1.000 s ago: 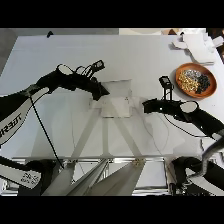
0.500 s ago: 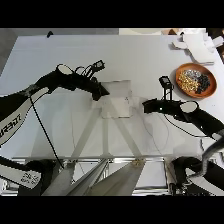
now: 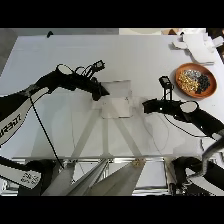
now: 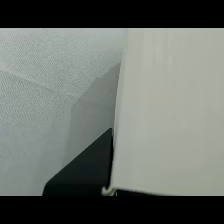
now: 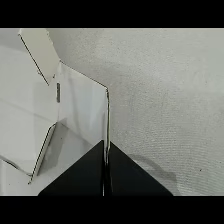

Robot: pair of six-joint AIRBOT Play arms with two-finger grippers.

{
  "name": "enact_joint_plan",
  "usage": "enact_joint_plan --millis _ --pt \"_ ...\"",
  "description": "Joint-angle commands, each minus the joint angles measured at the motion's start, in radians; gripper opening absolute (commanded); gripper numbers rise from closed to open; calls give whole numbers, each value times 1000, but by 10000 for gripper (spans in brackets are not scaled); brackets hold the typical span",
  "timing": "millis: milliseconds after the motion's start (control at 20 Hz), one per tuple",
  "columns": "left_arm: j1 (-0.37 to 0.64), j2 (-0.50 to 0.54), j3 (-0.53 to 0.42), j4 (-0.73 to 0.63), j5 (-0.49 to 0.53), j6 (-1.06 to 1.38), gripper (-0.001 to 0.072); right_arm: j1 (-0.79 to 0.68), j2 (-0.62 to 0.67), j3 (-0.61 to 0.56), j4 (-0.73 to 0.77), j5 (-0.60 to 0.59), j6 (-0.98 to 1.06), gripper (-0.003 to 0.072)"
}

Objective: Fold the box and place the chain.

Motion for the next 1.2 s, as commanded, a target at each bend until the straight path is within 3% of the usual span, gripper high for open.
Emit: enact_joint_plan --millis 0,50,100,300,550,800,950,1150 --pt "-1 0 0 0 -5 -15 11 1 0 0 0 7 1 148" --pt "-1 0 0 0 -14 -36 11 1 0 0 1 6 2 324" --pt "0 1 0 0 -21 -60 11 1 4 2 1 5 4 415" --pt "0 58 0 66 -71 -80 5 -8 78 25 0 7 4 421" --pt "0 260 -16 320 -128 -168 -1 -134 229 29 -4 14 4 418" --pt "-1 409 -226 175 -103 -73 -1 -294 267 29 -9 81 4 416" --pt "-1 391 -316 176 -65 -61 1 -362 267 29 -9 120 4 411" --pt "-1 339 -323 77 8 66 4 -381 267 29 -10 149 4 409"
